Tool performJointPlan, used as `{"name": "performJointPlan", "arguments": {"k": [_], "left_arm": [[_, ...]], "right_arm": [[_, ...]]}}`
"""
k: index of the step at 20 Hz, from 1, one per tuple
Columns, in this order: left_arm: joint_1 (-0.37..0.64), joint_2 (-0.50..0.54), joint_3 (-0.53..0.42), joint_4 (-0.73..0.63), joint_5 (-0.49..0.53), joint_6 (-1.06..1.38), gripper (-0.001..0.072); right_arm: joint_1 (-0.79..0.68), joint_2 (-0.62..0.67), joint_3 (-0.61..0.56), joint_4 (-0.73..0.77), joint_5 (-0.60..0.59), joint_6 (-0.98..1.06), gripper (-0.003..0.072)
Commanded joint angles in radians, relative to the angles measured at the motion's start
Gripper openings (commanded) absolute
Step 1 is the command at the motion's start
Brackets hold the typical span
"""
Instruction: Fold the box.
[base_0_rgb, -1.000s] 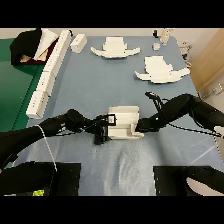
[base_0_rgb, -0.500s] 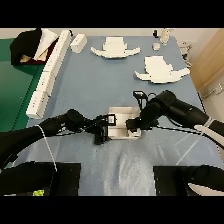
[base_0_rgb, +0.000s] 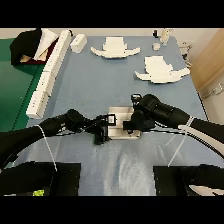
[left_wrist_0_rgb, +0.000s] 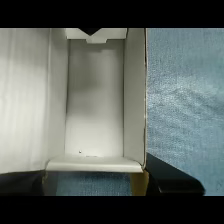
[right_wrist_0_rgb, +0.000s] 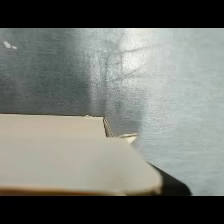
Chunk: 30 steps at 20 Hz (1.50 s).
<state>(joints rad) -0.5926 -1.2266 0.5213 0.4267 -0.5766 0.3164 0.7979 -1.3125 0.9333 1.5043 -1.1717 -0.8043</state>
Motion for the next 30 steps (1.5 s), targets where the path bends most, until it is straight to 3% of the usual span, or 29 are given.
{"name": "performJointPlan", "arguments": {"k": [1, 5, 6, 7, 8, 9, 17, 19, 20, 26, 30], "left_arm": [[0.0, 0.0, 0.0, 0.0, 0.0, 0.0, 0.051], [0.0, 0.0, 0.0, 0.0, 0.0, 0.0, 0.051], [0.0, 0.0, 0.0, 0.0, 0.0, 0.0, 0.0509], [0.0, 0.0, 0.0, 0.0, 0.0, 0.0, 0.051], [0.0, 0.0, 0.0, 0.0, 0.0, 0.0, 0.0509], [0.0, 0.0, 0.0, 0.0, 0.0, 0.0, 0.051], [0.0, 0.0, 0.0, 0.0, 0.0, 0.0, 0.051], [0.0, 0.0, 0.0, 0.0, 0.0, 0.0, 0.051], [0.0, 0.0, 0.0, 0.0, 0.0, 0.0, 0.051], [0.0, 0.0, 0.0, 0.0, 0.0, 0.0, 0.0509], [0.0, 0.0, 0.0, 0.0, 0.0, 0.0, 0.0509]], "right_arm": [[0.008, -0.019, 0.002, -0.013, -0.003, 0.065, 0.047], [0.008, -0.047, 0.003, -0.013, -0.003, 0.083, 0.0437], [0.008, -0.047, 0.003, -0.013, -0.003, 0.083, 0.0369], [0.008, -0.047, 0.003, -0.013, -0.007, 0.082, 0.0255], [0.008, -0.047, 0.003, -0.013, -0.008, 0.081, 0.0075], [0.008, -0.047, 0.003, -0.013, -0.008, 0.077, 0.0], [0.008, -0.047, 0.003, -0.012, -0.015, 0.07, 0.0019], [0.008, -0.045, 0.005, -0.012, -0.018, 0.058, 0.0397], [0.008, -0.045, 0.01, -0.011, -0.037, 0.049, 0.0424], [0.008, -0.037, 0.11, -0.034, -0.244, -0.029, 0.0423], [0.006, 0.026, 0.196, -0.119, -0.282, -0.069, 0.0423]]}}
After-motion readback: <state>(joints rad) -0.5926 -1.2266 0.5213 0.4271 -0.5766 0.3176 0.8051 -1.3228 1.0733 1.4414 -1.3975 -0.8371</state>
